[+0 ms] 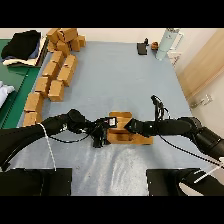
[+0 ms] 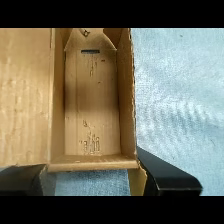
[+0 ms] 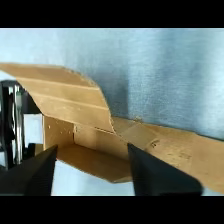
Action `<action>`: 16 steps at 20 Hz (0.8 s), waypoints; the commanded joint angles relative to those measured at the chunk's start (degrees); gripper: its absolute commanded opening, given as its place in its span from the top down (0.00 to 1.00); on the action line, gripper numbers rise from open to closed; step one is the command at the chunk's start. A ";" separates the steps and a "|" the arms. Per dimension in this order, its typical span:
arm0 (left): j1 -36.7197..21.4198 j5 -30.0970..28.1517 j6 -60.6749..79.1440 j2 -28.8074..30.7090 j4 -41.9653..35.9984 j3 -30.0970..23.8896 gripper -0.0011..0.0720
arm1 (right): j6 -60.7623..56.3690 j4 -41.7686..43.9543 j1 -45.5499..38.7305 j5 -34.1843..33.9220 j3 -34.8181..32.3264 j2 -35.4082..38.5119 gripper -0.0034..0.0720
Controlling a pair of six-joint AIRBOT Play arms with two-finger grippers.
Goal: Fold the box.
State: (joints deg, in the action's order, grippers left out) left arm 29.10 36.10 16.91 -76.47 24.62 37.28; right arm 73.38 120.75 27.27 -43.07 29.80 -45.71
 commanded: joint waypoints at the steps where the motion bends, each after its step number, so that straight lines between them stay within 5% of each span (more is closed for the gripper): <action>1: -0.02 0.00 0.02 0.02 0.02 0.02 0.35 | -8.17 1.70 0.00 1.88 0.76 -0.04 0.66; 2: -0.02 0.00 0.00 0.02 0.02 0.02 0.35 | -7.63 2.27 0.00 1.92 1.49 -0.04 0.89; 3: -0.02 0.00 0.02 0.02 0.02 0.02 0.35 | -5.95 2.54 0.00 1.81 2.47 -0.07 0.95; 11: -0.02 0.00 0.02 0.02 0.02 0.02 0.35 | 8.55 2.45 0.00 -3.50 13.66 -16.55 0.95; 16: -0.02 0.00 0.02 0.02 0.02 0.02 0.35 | 17.88 1.33 0.00 -4.81 15.13 -27.87 0.95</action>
State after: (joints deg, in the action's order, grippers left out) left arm 29.10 36.10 16.88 -76.47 24.64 37.28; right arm 84.84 123.02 27.27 -47.03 43.92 -67.99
